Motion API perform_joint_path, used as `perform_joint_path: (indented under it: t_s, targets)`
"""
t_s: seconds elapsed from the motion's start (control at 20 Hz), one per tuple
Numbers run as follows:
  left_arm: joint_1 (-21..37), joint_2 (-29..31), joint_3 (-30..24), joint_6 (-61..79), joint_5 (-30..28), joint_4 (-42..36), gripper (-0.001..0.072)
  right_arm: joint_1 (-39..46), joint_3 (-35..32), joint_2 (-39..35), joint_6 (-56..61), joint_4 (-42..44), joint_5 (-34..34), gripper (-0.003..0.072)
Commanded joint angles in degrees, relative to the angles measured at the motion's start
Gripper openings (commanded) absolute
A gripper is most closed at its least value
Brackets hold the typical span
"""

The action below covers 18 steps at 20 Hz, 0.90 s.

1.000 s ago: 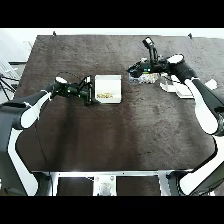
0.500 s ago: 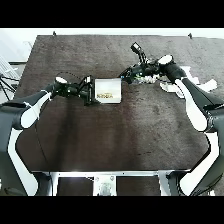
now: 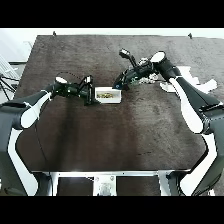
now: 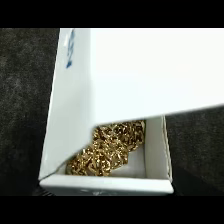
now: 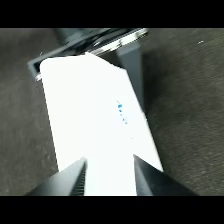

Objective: Fold the box and place the chain.

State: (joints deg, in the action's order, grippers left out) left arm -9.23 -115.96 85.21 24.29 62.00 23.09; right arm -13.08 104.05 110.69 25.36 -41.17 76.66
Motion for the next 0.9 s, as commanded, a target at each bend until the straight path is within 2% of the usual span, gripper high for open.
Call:
perform_joint_path:
  t_s: [0.0, 0.25, 0.3, 0.45, 0.85]
  targets:
    - [0.0, 0.0, 0.0, 0.0, 0.0, 0.0, 0.0467, -1.6, 0.2, 0.0, 0.0, -2.4, 1.0, 0.0378]
    - [0.0, 0.0, 0.0, 0.0, 0.0, 0.0, 0.0467, -2.5, 0.2, 0.1, -0.8, -2.4, 0.0, 0.0382]
    - [0.0, 0.0, 0.0, 0.0, 0.0, 0.0, 0.0467, -2.7, 0.2, 0.2, -1.7, -2.4, -0.7, 0.0416]
    - [0.0, 0.0, 0.0, 0.0, 0.0, 0.0, 0.0467, -3.4, 0.2, 0.2, -2.3, -2.4, -3.0, 0.0418]
    - [0.0, 0.0, 0.0, 0.0, 0.0, 0.0, 0.0467, -4.2, 0.0, 1.2, -3.4, -2.4, -2.8, 0.0436]
